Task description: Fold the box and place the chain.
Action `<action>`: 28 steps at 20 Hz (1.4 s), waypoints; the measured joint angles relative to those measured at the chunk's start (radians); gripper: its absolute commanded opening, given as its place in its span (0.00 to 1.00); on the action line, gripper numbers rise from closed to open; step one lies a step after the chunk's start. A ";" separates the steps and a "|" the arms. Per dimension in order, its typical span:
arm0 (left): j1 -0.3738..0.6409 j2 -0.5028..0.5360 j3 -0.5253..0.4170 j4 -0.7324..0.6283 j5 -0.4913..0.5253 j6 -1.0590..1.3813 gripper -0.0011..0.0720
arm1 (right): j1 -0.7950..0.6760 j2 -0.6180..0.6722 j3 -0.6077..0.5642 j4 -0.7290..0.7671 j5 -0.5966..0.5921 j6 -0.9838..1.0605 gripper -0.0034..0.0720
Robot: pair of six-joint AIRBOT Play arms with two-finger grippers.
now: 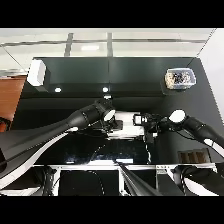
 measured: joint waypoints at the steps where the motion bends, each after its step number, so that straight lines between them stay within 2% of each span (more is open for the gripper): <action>1: 0.000 0.000 0.000 0.001 -0.006 0.000 0.05 | 0.000 0.026 0.001 -0.040 0.010 0.023 1.00; 5: 0.001 0.000 0.000 0.012 -0.017 0.000 0.05 | -0.002 0.121 0.005 -0.152 0.023 0.100 1.00; 10: 0.001 0.000 0.000 0.022 -0.024 0.000 0.05 | -0.002 0.155 0.005 -0.174 0.017 0.111 1.00; 24: 0.001 0.000 0.000 0.026 -0.040 -0.001 0.05 | -0.004 0.159 -0.021 -0.119 0.046 0.133 1.00; 28: 0.001 0.000 0.000 0.026 -0.040 -0.001 0.05 | -0.005 0.159 -0.039 -0.086 0.019 0.142 1.00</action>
